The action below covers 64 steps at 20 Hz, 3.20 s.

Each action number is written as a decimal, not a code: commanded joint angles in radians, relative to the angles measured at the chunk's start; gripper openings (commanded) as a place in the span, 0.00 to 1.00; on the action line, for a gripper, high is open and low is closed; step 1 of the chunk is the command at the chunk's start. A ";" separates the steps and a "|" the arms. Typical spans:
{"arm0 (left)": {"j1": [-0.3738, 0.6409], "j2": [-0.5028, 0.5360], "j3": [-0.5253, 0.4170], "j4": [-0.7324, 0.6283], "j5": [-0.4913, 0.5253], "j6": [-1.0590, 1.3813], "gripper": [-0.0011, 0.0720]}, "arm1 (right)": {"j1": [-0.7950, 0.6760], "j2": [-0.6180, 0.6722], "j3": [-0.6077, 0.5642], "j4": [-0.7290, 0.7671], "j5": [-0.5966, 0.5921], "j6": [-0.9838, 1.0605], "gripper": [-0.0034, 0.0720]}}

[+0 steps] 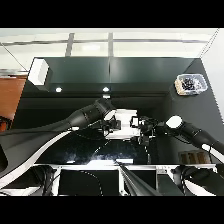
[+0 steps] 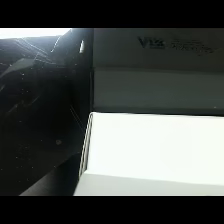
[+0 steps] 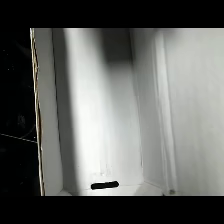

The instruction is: Fold the box and place the chain.

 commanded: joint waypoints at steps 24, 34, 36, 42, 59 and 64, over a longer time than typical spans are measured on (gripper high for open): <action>0.002 -0.015 0.002 0.001 -0.024 0.023 0.42 | 0.001 0.000 0.000 0.000 0.000 0.000 0.30; 0.008 -0.015 0.002 0.002 -0.023 -0.006 0.05 | 0.001 0.000 0.000 0.000 0.000 0.000 0.30; 0.008 -0.015 0.002 0.002 -0.023 -0.006 0.05 | 0.001 0.000 0.000 0.000 0.000 0.000 0.30; 0.008 -0.015 0.002 0.008 -0.024 -0.001 0.05 | 0.000 0.026 0.000 -0.024 -0.002 0.064 0.88; 0.008 -0.013 0.002 0.031 -0.019 0.002 0.05 | -0.002 0.121 0.000 -0.145 0.046 0.142 0.39; 0.008 -0.013 0.002 0.031 -0.019 0.002 0.05 | -0.001 0.110 0.000 -0.028 0.042 0.145 0.35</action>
